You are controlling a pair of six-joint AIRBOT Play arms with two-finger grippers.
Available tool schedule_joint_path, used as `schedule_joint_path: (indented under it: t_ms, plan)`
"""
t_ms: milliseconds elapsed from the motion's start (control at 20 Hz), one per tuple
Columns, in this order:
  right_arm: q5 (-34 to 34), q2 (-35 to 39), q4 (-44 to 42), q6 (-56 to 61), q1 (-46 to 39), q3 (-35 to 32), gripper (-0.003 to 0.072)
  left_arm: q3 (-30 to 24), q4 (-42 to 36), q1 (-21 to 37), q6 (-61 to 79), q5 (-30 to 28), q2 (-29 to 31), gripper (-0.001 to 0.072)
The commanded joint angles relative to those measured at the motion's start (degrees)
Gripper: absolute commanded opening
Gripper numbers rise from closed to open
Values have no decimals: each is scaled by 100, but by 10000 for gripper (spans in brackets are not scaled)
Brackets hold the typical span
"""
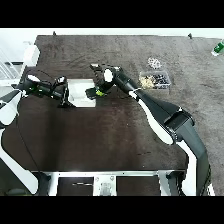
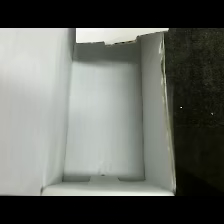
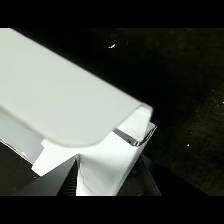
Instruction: Fold the box and place the chain.
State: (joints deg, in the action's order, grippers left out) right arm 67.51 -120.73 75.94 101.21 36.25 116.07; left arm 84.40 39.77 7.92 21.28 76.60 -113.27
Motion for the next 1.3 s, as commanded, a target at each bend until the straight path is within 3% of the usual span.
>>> schedule_joint_path:
  t_ms: [0,550,850,1050,1250]
  plan:
    - [155,-42,302,81,13,111,439,7,7,-2,15,-15,0,527]
    - [544,-22,468,76,57,400,440,4,7,-2,15,-15,0,527]
    - [280,94,448,35,57,400,449,7,7,-2,15,-15,0,527]
    - [243,155,-26,367,57,415,449,4,7,-2,15,-15,0,527]
    - [352,155,-9,680,57,433,366,4,9,-2,15,-15,0,527]
